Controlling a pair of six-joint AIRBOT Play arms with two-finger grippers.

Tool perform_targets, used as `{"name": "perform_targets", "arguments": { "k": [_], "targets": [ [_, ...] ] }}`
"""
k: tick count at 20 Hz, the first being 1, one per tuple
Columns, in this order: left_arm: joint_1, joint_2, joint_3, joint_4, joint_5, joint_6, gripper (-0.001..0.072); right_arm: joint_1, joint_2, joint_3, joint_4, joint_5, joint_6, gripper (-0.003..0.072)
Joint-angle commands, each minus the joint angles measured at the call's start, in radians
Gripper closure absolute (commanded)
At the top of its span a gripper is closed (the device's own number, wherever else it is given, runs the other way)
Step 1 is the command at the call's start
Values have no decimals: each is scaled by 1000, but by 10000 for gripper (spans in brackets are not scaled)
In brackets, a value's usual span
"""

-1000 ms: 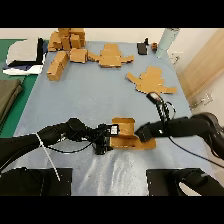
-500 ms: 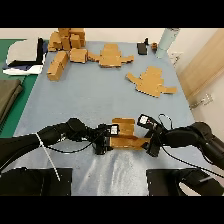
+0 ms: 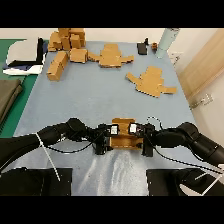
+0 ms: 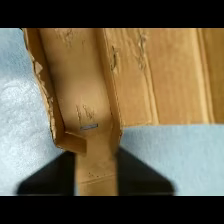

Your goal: Fold the box.

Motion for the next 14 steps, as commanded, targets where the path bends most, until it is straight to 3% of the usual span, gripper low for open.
{"name": "perform_targets", "arguments": {
  "k": [1,12,13,14],
  "targets": [
    [0,0,1,0,0,0,294,21,-5,0,3,61,-13,555],
    [0,0,1,0,-1,0,294,27,-34,0,116,82,-16,563],
    [0,0,1,0,0,0,294,33,-34,0,116,82,-16,538],
    [0,0,1,0,-1,0,294,39,-34,0,115,83,-16,424]
  ]
}}
